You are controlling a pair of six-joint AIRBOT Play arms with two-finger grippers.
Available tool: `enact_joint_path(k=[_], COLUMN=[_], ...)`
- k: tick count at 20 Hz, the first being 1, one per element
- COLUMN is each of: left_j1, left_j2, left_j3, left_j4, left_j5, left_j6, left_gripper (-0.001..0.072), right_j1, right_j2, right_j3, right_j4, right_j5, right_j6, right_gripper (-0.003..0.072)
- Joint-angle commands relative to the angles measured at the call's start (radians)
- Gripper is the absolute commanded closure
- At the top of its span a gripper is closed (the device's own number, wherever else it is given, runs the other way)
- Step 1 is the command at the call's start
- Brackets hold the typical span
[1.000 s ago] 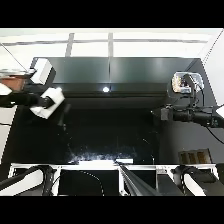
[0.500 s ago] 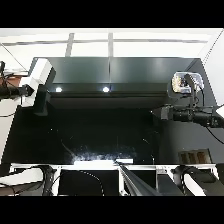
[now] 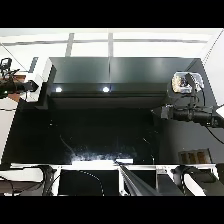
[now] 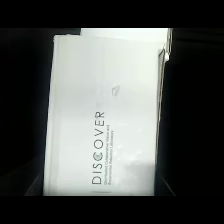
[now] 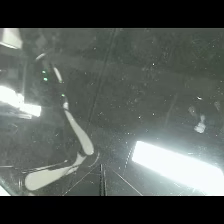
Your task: Fold the box and place the chain.
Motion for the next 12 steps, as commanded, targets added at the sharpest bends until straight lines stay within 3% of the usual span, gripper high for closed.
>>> enact_joint_path(k=[1,5,6,7,12], left_j1=[-0.010,-0.026,-0.027,-0.030,-0.031], left_j2=[-0.009,-0.009,-0.009,-0.009,0.088], left_j3=[0.004,0.004,0.004,0.004,0.038], left_j4=[-0.003,-0.003,-0.003,-0.003,0.042], left_j5=[0.021,0.034,0.038,0.053,0.022], left_j6=[0.008,0.007,0.006,0.002,-0.003], left_gripper=[0.0433,0.0410,0.0253,-0.0002,-0.0002], right_j1=[-0.001,0.000,-0.001,-0.001,0.000], right_j2=[0.001,0.001,0.001,0.001,0.001], right_j3=[0.000,0.000,0.000,0.000,0.001], right_j4=[0.000,0.000,0.000,0.000,0.002], right_j5=[-0.004,-0.004,-0.004,-0.004,0.000], right_j6=[0.000,0.000,0.000,0.000,0.001], right_gripper=[0.0655,0.0655,0.0655,0.0655,0.0656])
